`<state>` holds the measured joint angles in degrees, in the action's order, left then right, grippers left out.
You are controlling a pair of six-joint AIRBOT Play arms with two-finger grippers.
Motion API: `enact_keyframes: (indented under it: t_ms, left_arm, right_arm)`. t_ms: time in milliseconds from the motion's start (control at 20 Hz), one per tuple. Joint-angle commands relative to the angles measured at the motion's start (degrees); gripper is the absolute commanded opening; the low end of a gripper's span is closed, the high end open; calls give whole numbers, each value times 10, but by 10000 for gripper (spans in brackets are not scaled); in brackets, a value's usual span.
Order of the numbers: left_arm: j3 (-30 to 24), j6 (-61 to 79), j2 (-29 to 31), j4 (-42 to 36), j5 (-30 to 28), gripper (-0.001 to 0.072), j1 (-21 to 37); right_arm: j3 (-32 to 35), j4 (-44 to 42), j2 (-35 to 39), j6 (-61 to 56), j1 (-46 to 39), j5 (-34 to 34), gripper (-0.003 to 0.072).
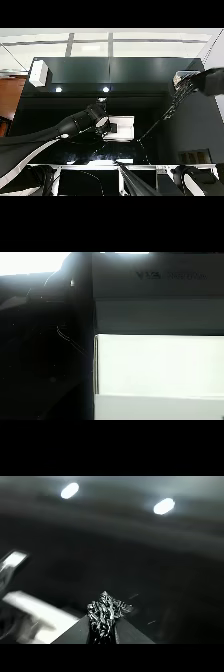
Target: Fold the box and place the chain.
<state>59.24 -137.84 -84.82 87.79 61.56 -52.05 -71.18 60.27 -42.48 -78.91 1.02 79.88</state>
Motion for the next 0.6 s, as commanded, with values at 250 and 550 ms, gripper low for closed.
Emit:
enact_keyframes:
  t_ms: [250, 550]
  left_arm:
    - [0, 0, 0, 0, 0, 30, 0]
    - [0, 0, 0, 0, 0, 30, 0]
  right_arm:
    - [118, -118, 5, 27, 92, 24, 44]
    - [168, -138, -10, 32, 158, -48, 44]
